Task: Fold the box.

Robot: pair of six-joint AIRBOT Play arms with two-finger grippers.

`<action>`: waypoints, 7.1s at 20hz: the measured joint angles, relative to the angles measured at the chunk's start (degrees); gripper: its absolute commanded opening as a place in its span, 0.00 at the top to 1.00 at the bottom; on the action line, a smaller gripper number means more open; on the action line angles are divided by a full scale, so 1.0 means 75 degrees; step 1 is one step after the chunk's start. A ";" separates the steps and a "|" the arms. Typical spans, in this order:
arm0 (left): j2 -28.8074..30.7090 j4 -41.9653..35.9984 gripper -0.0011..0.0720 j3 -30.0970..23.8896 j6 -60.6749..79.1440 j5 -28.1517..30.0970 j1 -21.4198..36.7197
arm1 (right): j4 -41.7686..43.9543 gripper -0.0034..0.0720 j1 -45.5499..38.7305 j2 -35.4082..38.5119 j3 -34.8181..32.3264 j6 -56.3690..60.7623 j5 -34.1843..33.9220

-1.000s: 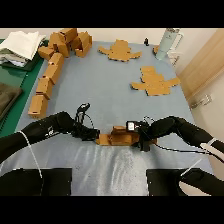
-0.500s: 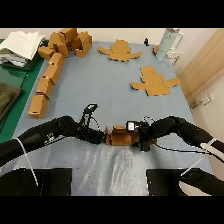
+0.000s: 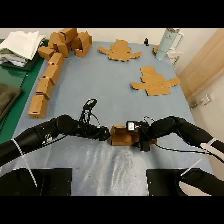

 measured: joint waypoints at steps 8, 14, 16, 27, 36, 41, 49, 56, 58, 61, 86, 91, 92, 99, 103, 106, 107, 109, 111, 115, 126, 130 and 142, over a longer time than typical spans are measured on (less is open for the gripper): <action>0.0000 0.0052 0.49 0.0006 -0.0003 -0.0300 0.0227 | 0.0000 0.28 0.0000 0.0000 0.0000 0.0000 0.0000; 0.0003 -0.0096 0.29 0.0009 0.0085 -0.0697 0.0737 | 0.0000 0.28 0.0000 0.0000 0.0000 0.0000 -0.0003; 0.0003 -0.0289 0.29 0.0009 0.0277 -0.0790 0.0787 | 0.0000 0.28 0.0000 0.0000 0.0000 0.0000 -0.0003; -0.0280 -0.1166 0.29 0.0015 0.1005 -0.1072 0.0597 | 0.0000 0.28 0.0000 0.0000 0.0000 0.0000 0.0000; -0.0356 -0.1652 0.29 0.0015 0.1399 -0.0962 0.0641 | -0.0003 0.28 0.0000 0.0000 0.0000 0.0000 0.0000; -0.0370 -0.1798 0.29 0.0015 0.1454 -0.0898 0.0519 | -0.0003 0.28 0.0000 0.0000 0.0000 0.0000 -0.0003; -0.0370 -0.1973 0.16 0.0050 0.1437 -0.0393 0.0172 | -0.0003 0.28 0.0000 0.0000 0.0000 0.0000 0.0000; -0.1020 -0.0367 0.17 0.0804 -0.0504 0.0006 -0.0455 | -0.0003 0.28 0.0003 0.0000 0.0000 0.0000 0.0000; -0.1416 0.0635 0.17 0.1215 -0.1527 -0.0122 -0.0592 | -0.0003 0.28 0.0000 0.0000 0.0000 0.0000 0.0000; -0.1938 0.1842 0.17 0.1827 -0.2801 -0.0498 -0.0799 | -0.0003 0.28 0.0003 0.0000 0.0000 0.0000 0.0000; -0.4261 0.6525 0.96 0.5292 -0.8349 -0.4523 -0.2815 | 0.0000 0.28 0.0003 0.0000 0.0000 0.0006 0.0000; -0.4281 0.6353 0.96 0.5324 -0.8384 -0.4552 -0.2847 | 0.0000 0.28 0.0000 0.0000 0.0000 0.0006 -0.0003; -0.4281 0.6304 0.83 0.5330 -0.8384 -0.4555 -0.2853 | -0.0003 0.28 0.0000 0.0000 0.0000 0.0003 -0.0003; -0.4269 0.5957 0.21 0.5461 -0.8268 -0.4689 -0.2824 | -0.0006 0.28 0.0003 0.0000 0.0003 -0.0015 0.0000; -0.4275 0.5849 0.21 0.5706 -0.8239 -0.4855 -0.2608 | 0.0006 0.28 0.0000 0.0000 0.0000 0.0029 0.0000; -0.4266 0.5461 0.21 0.5855 -0.8005 -0.5158 -0.2232 | 0.0003 0.28 0.0003 0.0000 0.0000 0.0017 0.0003; -0.4266 0.5190 0.21 0.5884 -0.7807 -0.5319 -0.2060 | 0.0003 0.28 0.0003 0.0000 0.0000 0.0015 0.0000; -0.4266 0.4654 0.21 0.5919 -0.7321 -0.5648 -0.1702 | 0.0003 0.28 0.0003 0.0000 0.0000 0.0012 0.0000; -0.4266 0.4097 0.21 0.5933 -0.6726 -0.6009 -0.1367 | 0.0003 0.28 0.0000 0.0000 0.0000 0.0006 0.0000; -0.4266 0.3389 0.21 0.5951 -0.5330 -0.6965 -0.0702 | 0.0000 0.28 0.0003 0.0000 0.0000 -0.0003 0.0003; -0.4266 0.2646 0.21 0.5951 -0.1687 -0.7478 0.0813 | -0.0003 0.28 0.0003 0.0000 0.0000 0.0000 0.0000; -0.4264 0.2547 0.24 0.5933 -0.1247 -0.7201 0.0866 | -0.0003 0.28 0.0003 0.0000 0.0000 0.0000 0.0000; -0.1894 0.3118 0.24 0.3628 -0.3905 -0.4450 -0.0204 | -0.0003 0.28 0.0003 0.0000 0.0003 0.0000 0.0000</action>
